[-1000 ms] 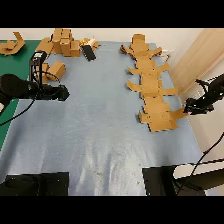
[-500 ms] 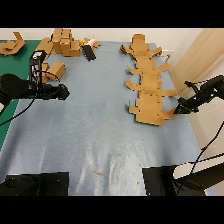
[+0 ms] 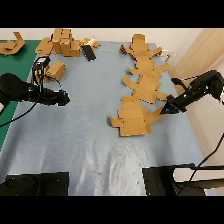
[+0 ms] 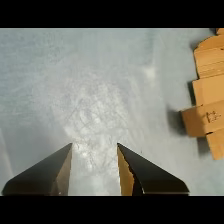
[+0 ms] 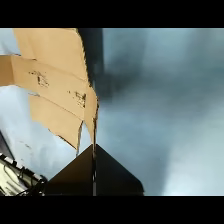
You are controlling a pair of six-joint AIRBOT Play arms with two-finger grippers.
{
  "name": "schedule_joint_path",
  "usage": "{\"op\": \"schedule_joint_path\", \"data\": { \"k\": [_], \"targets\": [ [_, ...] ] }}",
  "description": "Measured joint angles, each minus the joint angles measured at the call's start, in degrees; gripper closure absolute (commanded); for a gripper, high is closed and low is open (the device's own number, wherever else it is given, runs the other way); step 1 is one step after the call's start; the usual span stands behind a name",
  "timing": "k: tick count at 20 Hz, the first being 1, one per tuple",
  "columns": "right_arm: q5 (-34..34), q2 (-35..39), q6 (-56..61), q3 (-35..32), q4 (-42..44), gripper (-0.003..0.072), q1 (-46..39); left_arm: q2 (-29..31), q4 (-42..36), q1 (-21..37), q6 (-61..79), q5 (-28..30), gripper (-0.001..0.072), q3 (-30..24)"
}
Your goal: Fold the box.
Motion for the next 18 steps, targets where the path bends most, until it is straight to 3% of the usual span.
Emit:
{"op": "schedule_joint_path", "data": {
  "k": [7,8,9,10,18],
  "targets": [
    [15.5,14.4,9.4,-23.3,1.9,0.0682,15.7,-0.2,-0.1,0.4,0.0,-5.3,0.0275,-0.1],
    [18.1,15.2,10.1,-25.9,2.0,0.0656,17.7,-0.5,-0.1,0.6,-0.2,-5.8,0.0275,-0.2],
    [20.4,15.9,10.7,-28.0,2.1,0.0525,19.5,-0.8,-0.1,0.9,-0.5,-6.6,0.0275,-0.2],
    [22.3,16.4,11.2,-29.5,2.1,0.0442,20.8,-1.2,-0.2,1.0,-0.7,-7.3,0.0275,-0.2],
    [30.8,17.4,11.2,-33.2,4.1,0.0465,25.4,-2.9,-4.0,1.9,-1.0,-9.9,0.0275,-0.2]
  ]
}}
